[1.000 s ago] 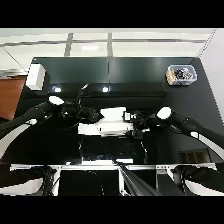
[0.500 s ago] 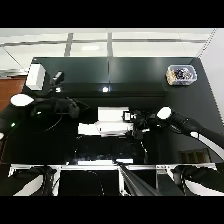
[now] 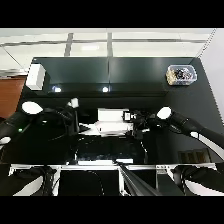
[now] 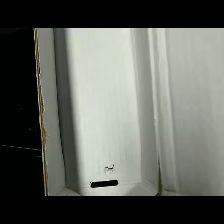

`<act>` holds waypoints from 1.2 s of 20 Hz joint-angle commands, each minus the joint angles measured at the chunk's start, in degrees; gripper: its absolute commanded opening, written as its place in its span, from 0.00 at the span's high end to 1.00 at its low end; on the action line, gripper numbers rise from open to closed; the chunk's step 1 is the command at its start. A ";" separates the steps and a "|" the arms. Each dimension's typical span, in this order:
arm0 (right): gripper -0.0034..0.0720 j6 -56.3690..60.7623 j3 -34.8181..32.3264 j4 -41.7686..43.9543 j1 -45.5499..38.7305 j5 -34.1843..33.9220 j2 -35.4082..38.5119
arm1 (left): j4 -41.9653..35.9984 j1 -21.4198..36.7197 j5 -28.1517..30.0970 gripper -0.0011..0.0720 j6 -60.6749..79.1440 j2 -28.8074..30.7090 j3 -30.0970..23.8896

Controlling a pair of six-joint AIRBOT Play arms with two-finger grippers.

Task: Fold the box and place the chain.

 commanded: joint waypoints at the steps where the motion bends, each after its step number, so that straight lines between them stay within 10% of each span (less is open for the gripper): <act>1: 0.79 0.02 0.02 0.00 0.02 0.00 -0.02 | 1.42 -6.95 6.40 0.04 7.85 -3.89 0.13; 3: 0.79 0.02 0.02 0.00 0.02 0.00 -0.02 | 0.96 -8.17 7.67 0.05 7.72 -4.85 0.15; 9: 0.79 0.02 0.02 0.00 0.02 0.00 -0.02 | -1.68 -8.17 6.91 0.67 5.92 -5.29 0.15; 21: 0.79 0.02 0.02 0.00 0.02 0.00 -0.02 | -10.82 -12.20 9.90 0.68 5.57 -7.91 0.13; 24: 0.79 0.02 0.02 0.00 0.02 0.00 -0.02 | -10.82 -12.22 9.66 0.87 5.07 -7.89 0.13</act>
